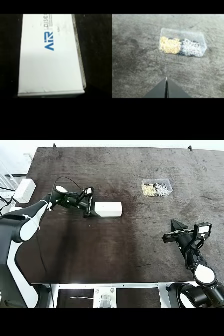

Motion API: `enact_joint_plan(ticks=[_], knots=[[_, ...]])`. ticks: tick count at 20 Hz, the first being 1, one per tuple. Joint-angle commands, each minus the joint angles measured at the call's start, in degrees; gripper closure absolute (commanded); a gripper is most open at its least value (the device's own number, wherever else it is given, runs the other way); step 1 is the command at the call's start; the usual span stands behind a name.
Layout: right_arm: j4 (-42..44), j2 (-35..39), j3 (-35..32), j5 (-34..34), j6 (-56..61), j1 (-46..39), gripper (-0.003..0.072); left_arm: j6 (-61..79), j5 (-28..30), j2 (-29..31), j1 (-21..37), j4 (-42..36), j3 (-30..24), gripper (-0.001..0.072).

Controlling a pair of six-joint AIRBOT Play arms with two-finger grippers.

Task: Fold the box and place the chain.

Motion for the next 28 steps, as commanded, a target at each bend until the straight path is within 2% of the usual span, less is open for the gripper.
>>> enact_joint_plan(ticks=[1, 5, 7, 9, 11, 13, 17, 21, 28], knots=[[0.0, 0.0, 0.0, 0.0, 0.0, 0.0, 0.0680, -5.6, 1.3, 2.8, 1.3, -1.3, 0.0, 0.0693], [0.0, 0.0, 0.0, 0.1, 0.0, 0.0, 0.0679, -11.5, 4.0, 6.9, 6.8, -6.9, -0.1, 0.0695], [0.0, 0.0, 0.0, 0.1, 0.0, 0.0, 0.0679, -14.9, 7.6, 9.0, 9.9, -8.8, -0.6, 0.0695], [0.0, 0.0, 0.0, 0.1, 0.0, 0.0, 0.0679, -17.8, 15.3, 11.6, 12.4, -9.3, -2.5, 0.0695], [0.0, 0.0, 0.0, 0.1, 0.0, 0.0, 0.0679, -21.3, 25.7, 14.2, 14.4, -9.3, -5.4, 0.0695], [0.0, 0.0, 0.0, 0.1, 0.0, 0.0, 0.0679, -25.0, 34.1, 15.0, 16.4, -9.2, -7.4, 0.0695], [0.0, 0.0, 0.0, 0.1, 0.0, 0.0, 0.0680, -28.6, 41.8, 14.9, 20.3, -8.9, -10.6, 0.0692], [0.0, 0.0, 0.0, 0.1, 0.0, 0.0, 0.0679, -29.2, 44.1, 14.5, 23.8, -8.9, -13.9, 0.0692], [0.0, 0.0, 0.0, 0.1, 0.0, 0.0, 0.0679, -30.6, 42.6, 11.5, 28.4, -7.4, -13.9, 0.0691]])
